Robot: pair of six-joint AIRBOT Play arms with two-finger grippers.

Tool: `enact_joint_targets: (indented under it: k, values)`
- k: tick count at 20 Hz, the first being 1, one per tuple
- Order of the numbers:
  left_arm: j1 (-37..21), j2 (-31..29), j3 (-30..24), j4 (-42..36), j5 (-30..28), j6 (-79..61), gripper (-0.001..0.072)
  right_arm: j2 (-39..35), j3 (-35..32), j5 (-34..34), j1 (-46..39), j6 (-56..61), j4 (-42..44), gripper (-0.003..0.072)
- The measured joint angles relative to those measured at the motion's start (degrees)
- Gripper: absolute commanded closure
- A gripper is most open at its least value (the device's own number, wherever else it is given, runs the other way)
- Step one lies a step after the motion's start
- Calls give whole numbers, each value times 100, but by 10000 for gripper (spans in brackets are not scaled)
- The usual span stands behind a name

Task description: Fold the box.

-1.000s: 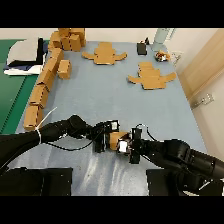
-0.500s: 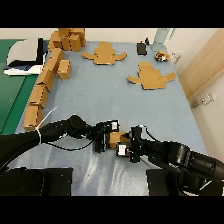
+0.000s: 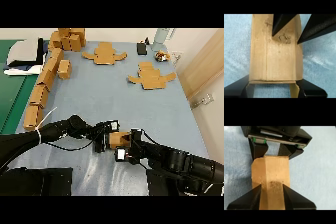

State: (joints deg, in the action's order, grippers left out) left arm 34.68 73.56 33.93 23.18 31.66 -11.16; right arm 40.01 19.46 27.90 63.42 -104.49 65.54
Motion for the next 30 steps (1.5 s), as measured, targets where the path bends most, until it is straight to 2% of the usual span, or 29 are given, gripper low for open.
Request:
enact_joint_targets:
  k: [6,8,19,30]
  values:
    - [0,0,0,0,2,-2,281,-17,-20,-2,94,44,-66,263]
    - [0,0,0,-4,2,2,281,-55,-20,-24,179,52,-61,202]
    - [0,0,0,-4,0,2,281,188,-17,-46,295,55,-365,205]
    - [0,0,0,-7,-2,7,281,199,39,-46,308,278,-1091,216]
